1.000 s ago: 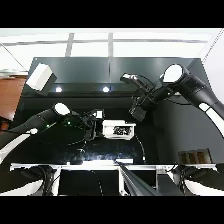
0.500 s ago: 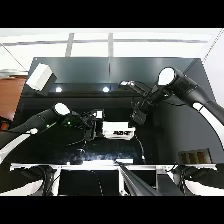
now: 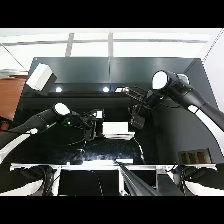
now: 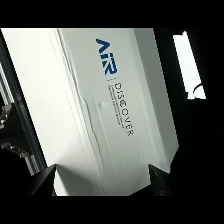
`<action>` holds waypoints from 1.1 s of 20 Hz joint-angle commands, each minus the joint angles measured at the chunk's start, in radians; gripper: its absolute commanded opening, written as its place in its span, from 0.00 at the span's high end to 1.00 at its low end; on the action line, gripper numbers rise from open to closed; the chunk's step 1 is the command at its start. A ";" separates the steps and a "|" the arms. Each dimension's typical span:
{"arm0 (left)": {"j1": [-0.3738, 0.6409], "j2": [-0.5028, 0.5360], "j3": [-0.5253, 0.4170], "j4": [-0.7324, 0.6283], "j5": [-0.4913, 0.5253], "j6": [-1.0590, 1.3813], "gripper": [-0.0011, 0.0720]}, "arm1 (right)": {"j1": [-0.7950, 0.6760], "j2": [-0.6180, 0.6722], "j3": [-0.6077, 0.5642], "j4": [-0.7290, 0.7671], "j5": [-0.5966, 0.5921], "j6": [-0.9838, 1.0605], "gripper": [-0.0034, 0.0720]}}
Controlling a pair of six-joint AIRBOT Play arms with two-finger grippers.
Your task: Fold the box and place the chain.
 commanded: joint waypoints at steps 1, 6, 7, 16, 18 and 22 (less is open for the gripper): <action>0.000 0.000 0.000 0.000 0.000 0.000 0.31 | 0.013 -0.001 0.000 -0.038 -0.027 0.000 0.04; 0.000 0.000 0.000 0.000 0.000 0.000 0.31 | 0.029 0.000 0.000 -0.070 -0.052 -0.001 0.04; 0.000 0.000 0.000 0.000 0.000 0.000 0.31 | 0.034 0.002 0.000 -0.072 -0.046 -0.001 0.04; 0.000 0.000 0.000 0.000 0.000 0.000 0.31 | 0.051 0.021 0.000 -0.085 -0.001 -0.001 0.03; 0.000 0.000 0.000 0.000 0.000 0.000 0.31 | 0.051 0.029 0.000 -0.085 0.002 -0.001 0.03; 0.000 0.000 0.000 0.000 0.000 0.000 0.31 | 0.053 0.039 0.000 -0.094 0.002 -0.001 0.03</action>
